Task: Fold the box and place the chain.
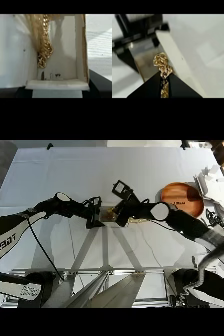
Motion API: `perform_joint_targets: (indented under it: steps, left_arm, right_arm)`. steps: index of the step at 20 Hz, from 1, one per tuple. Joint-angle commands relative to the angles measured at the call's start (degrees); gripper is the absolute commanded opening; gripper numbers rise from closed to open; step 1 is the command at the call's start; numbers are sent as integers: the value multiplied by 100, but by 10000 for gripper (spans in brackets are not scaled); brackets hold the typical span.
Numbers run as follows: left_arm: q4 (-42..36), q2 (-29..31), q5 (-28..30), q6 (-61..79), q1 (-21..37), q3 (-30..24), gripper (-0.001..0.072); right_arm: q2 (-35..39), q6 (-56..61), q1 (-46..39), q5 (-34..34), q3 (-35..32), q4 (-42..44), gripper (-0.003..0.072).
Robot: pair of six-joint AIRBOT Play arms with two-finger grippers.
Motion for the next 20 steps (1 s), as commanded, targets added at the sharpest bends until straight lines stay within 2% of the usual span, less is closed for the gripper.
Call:
perform_joint_targets:
  steps: [1,2,3,4,5,7,9,11,14,16,18,19,20]
  left_arm:
    - [0,2,-2,2,-2,-2,260]
    - [0,2,0,2,-2,-2,260]
    - [0,2,0,2,-2,-2,260]
    - [0,2,0,2,-2,-2,260]
    - [0,2,0,2,-2,-2,260]
    - [0,2,0,2,-2,-2,260]
    - [0,2,0,2,-2,-2,260]
    - [0,2,0,2,-2,-2,260]
    - [0,2,0,2,-2,-2,260]
    - [0,2,0,2,-2,-2,260]
    - [0,2,0,2,-2,-2,260]
    - [0,2,-2,2,-2,-2,260]
    - [0,2,0,2,-2,-2,260]
  right_arm:
    - [-310,356,-4,210,-42,-531,7]
    - [-328,461,-4,208,-42,-546,12]
    - [-313,468,-4,208,-42,-540,91]
    - [-271,470,-4,210,-42,-535,279]
    - [-208,470,-7,238,-39,-538,337]
    - [22,468,-44,450,-39,-529,337]
    - [367,466,-203,1056,-39,-542,337]
    - [693,352,-540,1766,-39,-632,338]
    - [914,46,-1303,2430,-39,-1038,346]
    - [898,-680,-1827,2677,-42,-1036,419]
    - [831,-1438,-2214,2682,-55,-1032,424]
    - [743,-1808,-2347,2680,-66,-1014,471]
    - [632,-2114,-2439,2686,-72,-957,481]
